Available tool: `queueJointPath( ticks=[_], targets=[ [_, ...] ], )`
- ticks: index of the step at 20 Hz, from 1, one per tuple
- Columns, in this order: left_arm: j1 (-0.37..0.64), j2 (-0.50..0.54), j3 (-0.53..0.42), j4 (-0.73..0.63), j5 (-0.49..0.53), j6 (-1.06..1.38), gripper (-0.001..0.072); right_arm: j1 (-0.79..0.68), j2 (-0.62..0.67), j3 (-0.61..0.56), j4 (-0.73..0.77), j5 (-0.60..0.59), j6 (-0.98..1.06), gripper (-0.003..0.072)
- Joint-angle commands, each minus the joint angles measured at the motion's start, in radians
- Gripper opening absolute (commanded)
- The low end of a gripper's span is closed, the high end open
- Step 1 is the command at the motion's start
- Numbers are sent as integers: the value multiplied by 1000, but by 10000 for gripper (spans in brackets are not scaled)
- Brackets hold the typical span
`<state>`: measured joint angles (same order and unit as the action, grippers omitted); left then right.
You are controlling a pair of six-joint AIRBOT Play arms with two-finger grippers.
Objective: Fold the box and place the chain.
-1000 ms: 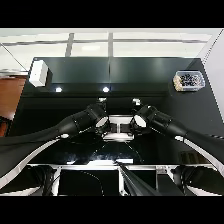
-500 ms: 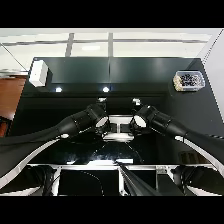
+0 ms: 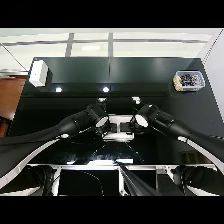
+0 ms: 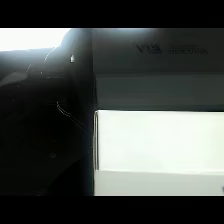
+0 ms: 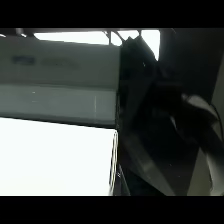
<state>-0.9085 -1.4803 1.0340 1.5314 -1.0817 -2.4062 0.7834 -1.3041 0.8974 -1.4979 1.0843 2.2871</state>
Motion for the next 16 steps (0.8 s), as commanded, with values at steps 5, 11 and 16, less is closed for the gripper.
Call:
queueJointPath(
  ticks=[5,11,16],
  targets=[
    [0,-1,0,1,0,0,30,-57,251,8,-32,134,-143,272],
    [0,-1,0,1,0,1,30,-186,552,7,-277,177,-183,271],
    [0,-1,0,1,4,0,30,-407,550,-34,-657,13,-220,302]
  ],
)
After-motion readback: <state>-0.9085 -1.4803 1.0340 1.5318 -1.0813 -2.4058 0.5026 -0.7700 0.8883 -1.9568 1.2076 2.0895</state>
